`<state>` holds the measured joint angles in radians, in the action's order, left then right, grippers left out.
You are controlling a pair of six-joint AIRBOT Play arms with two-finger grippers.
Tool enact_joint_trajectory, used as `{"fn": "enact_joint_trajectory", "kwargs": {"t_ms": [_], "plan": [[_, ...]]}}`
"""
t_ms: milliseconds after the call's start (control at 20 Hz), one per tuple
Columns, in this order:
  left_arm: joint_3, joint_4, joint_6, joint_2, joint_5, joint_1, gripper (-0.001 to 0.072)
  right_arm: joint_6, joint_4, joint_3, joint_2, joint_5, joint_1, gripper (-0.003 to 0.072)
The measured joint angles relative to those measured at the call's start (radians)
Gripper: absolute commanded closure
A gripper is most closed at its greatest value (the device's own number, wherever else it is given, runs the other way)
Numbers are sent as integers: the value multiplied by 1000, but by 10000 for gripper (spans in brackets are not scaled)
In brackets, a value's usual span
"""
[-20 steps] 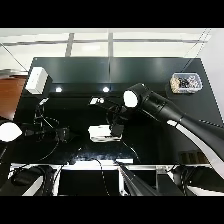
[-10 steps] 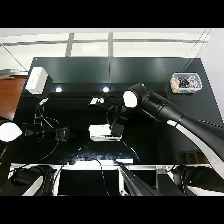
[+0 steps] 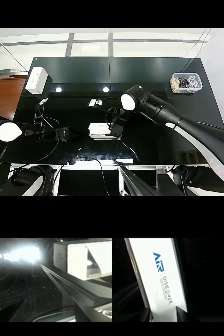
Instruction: Fold the box and place the chain.
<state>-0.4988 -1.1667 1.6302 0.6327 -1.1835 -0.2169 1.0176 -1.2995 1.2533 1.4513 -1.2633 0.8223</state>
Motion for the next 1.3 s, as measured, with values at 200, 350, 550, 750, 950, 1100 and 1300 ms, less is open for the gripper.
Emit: {"fn": "enact_joint_trajectory", "kwargs": {"t_ms": [200,350,550,750,950,1100,1300], "plan": [[0,0,0,0,3,0,13,4,-13,0,0,8,14,338],[0,0,0,0,2,0,13,11,-18,0,0,10,19,338],[0,0,0,0,2,0,13,16,-21,0,0,11,21,338],[0,0,0,0,3,0,13,18,-20,-12,0,14,21,338],[0,0,0,0,5,0,13,21,-19,-19,0,16,21,338],[0,0,0,0,6,0,13,22,-19,-21,0,17,21,337],[0,0,0,0,6,0,13,23,-20,-21,3,26,21,336]]}}
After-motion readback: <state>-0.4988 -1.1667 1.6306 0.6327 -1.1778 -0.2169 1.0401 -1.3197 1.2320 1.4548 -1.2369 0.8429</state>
